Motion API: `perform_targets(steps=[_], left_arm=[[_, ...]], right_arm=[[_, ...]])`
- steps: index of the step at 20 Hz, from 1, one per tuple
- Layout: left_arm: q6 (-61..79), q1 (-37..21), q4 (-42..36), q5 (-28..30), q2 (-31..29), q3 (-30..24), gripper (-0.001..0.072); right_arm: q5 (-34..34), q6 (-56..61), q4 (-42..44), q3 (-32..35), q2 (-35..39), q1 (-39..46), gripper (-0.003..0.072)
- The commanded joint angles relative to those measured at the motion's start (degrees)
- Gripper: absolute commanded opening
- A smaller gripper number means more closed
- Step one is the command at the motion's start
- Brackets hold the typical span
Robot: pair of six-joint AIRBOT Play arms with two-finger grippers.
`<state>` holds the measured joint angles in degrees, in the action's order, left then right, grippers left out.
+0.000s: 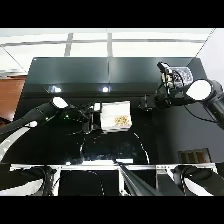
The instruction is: Fold the box and place the chain.
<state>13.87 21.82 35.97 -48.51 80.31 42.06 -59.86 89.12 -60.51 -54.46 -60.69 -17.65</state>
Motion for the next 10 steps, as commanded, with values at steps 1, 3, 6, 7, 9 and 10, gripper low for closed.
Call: perform_targets(steps=[1,3,6,7,9,10], left_arm=[[-4.17,0.28,1.86,0.22,0.28,0.09,0.0709],[-4.98,0.31,1.9,-0.15,0.22,0.09,0.071],[-5.33,0.28,2.19,-0.79,0.17,0.09,0.071],[-5.33,0.31,1.9,-0.92,0.13,0.09,0.071],[-5.33,0.31,1.11,-1.25,0.11,0.09,0.071],[-5.33,0.31,0.74,-1.29,0.13,0.09,0.0711]], right_arm=[[0.17,-0.02,0.0,0.02,0.0,0.02,0.0347],[0.22,-0.02,0.0,0.02,-0.02,0.02,0.0347],[0.39,-0.02,0.0,0.02,0.0,0.02,0.0347],[0.39,-0.02,0.0,0.02,-0.02,0.02,0.0347],[0.57,-0.02,0.0,0.02,-0.02,0.02,0.0347],[0.68,-0.02,0.0,0.02,0.0,0.02,0.0347]])
